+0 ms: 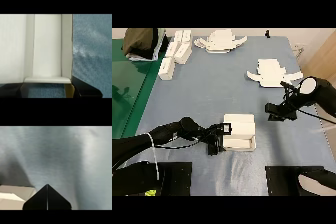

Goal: Fold the box.

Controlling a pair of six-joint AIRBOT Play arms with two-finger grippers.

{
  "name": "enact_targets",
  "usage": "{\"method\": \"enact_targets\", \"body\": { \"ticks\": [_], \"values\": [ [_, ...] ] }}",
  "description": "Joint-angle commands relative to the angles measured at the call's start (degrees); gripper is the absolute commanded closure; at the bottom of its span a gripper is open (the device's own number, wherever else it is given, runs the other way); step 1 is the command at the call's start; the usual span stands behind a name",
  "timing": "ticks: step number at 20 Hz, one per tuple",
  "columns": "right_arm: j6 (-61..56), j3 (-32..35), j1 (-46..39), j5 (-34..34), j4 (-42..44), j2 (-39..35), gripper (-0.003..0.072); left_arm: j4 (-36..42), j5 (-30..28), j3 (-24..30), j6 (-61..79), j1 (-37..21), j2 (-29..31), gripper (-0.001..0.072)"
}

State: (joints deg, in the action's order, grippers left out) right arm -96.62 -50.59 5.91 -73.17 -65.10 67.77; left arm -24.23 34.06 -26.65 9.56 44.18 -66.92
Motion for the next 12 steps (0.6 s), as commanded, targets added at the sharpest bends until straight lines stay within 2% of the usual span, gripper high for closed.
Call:
{"method": "enact_targets", "body": {
  "ticks": [1,3,5,10,12],
  "values": [
    [21.31,-2.01,-8.94,-0.48,25.75,13.31,0.0687,-0.02,0.0,-0.07,-0.02,0.02,0.0,0.0198],
    [24.3,-3.26,-7.26,-2.34,28.98,17.29,0.0687,-0.02,-0.02,-0.07,-0.02,0.02,0.0,0.0197],
    [26.18,-3.37,-4.48,-3.41,29.81,18.29,0.0687,-0.02,-0.02,-0.07,-0.02,0.02,0.0,0.0198],
    [32.06,-3.37,2.14,-12.09,33.86,16.83,0.0687,-0.02,-0.04,-0.07,-0.02,0.02,0.0,0.0197],
    [32.24,-3.37,4.17,-12.33,32.63,13.27,0.0687,-0.02,-0.02,-0.07,-0.02,0.02,0.02,0.0197]
  ]
}}
